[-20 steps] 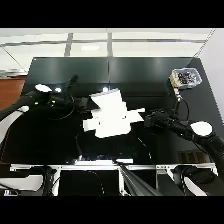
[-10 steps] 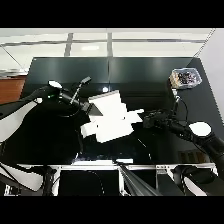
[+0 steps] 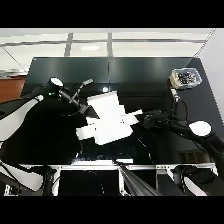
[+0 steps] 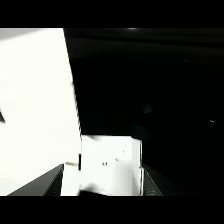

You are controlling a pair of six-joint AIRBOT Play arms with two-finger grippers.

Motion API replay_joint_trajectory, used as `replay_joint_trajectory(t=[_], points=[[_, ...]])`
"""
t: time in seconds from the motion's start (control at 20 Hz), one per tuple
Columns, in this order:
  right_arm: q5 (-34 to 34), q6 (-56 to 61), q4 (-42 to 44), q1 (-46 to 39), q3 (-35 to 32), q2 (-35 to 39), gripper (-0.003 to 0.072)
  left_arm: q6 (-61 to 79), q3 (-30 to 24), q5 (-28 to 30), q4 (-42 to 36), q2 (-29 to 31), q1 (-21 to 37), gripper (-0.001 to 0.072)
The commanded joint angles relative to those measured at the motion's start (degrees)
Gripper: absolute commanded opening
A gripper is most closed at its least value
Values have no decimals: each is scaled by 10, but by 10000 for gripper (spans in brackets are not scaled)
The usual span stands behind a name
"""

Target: Fold the box and place the chain.

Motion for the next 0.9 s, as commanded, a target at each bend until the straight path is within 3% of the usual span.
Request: replay_joint_trajectory(t=[0.0,0.1,0.2,0.3,0.35,0.5,0.7,0.8,0.85], points=[[137,67,-207,-29,57,0,554,-29,0,16,36,33,-5,22],[252,107,-352,-50,125,0,553,-14,-39,35,34,95,-25,21],[293,136,-433,-63,166,0,553,59,-129,182,12,185,-64,22],[292,138,-445,-68,175,0,553,139,-198,342,16,252,-104,27],[283,138,-440,-67,175,0,553,194,-215,385,17,272,-120,28],[264,136,-380,-65,174,0,553,335,-208,388,34,267,-150,28],[212,53,-374,-16,134,-2,556,338,-178,421,118,230,-195,27],[173,25,-373,26,106,-7,720,336,-176,454,155,211,-206,27],[155,18,-374,47,96,-9,720,336,-176,456,152,201,-206,27]])
